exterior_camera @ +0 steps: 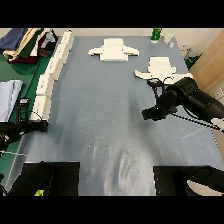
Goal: Fold the box.
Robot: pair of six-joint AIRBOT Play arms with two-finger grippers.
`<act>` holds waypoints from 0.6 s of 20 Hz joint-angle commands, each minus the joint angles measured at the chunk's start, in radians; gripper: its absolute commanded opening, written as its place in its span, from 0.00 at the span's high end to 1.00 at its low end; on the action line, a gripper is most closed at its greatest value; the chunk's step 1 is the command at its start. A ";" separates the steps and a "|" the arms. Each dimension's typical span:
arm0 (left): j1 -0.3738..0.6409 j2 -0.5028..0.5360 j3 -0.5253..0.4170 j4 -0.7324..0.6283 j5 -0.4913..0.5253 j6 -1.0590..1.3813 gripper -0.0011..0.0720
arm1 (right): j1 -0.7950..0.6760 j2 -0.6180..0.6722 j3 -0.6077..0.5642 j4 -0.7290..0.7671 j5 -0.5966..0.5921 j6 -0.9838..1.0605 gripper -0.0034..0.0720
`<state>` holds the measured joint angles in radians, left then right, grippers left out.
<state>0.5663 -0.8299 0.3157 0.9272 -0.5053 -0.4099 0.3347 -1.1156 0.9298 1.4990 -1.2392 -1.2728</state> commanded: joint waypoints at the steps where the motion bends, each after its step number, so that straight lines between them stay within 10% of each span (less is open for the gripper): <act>1: 0.003 0.145 0.012 0.318 -0.183 -0.270 0.02 | 0.000 -0.001 0.001 0.000 0.000 0.000 0.95; 6: 0.002 0.388 0.079 0.508 -0.474 -0.577 0.02 | 0.000 0.000 0.001 0.000 0.000 0.000 0.95; 7: 0.000 0.432 0.100 0.484 -0.518 -0.615 0.11 | 0.000 -0.001 0.001 0.000 0.000 0.000 0.95; 9: 0.000 0.507 0.162 0.383 -0.644 -0.634 0.92 | 0.000 -0.001 0.001 0.000 0.000 0.000 0.95; 12: -0.002 0.529 0.257 0.216 -0.768 -0.637 0.97 | 0.000 -0.001 0.001 0.000 0.000 0.000 0.95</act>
